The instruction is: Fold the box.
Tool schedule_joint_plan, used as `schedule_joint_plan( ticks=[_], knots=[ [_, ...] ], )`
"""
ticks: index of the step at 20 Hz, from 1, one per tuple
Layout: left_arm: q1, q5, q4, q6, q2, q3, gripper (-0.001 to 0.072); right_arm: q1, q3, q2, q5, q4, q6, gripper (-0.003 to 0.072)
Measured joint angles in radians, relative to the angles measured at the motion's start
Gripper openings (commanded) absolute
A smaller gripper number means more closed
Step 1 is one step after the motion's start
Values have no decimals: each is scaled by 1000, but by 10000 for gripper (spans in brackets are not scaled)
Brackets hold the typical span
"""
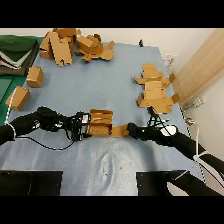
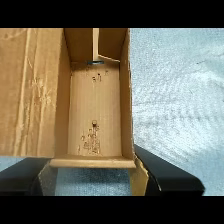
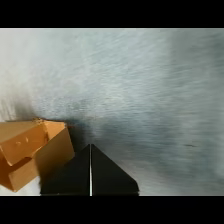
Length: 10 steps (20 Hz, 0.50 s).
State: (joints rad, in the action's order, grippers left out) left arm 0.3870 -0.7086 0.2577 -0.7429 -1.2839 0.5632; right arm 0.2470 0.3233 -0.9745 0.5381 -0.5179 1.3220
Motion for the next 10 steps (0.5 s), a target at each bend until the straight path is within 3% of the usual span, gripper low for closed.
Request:
schedule_joint_plan(
  ticks=[5, 6, 7, 8, 10],
  knots=[
    [0, 0, 0, 0, 0, 0, 381, 58, 5, -78, -10, 298, -217, 8],
    [0, 0, 0, 0, 0, 0, 381, 66, 14, -83, -3, 334, -248, 37],
    [0, 0, 0, 0, 0, 0, 381, 74, 27, -86, 7, 364, -276, 140],
    [0, 0, 0, 0, 0, 0, 381, 79, 44, -87, 14, 381, -299, 187],
    [0, 0, 0, 0, 0, 0, 381, 88, 81, -83, 22, 394, -326, 187]
  ],
)
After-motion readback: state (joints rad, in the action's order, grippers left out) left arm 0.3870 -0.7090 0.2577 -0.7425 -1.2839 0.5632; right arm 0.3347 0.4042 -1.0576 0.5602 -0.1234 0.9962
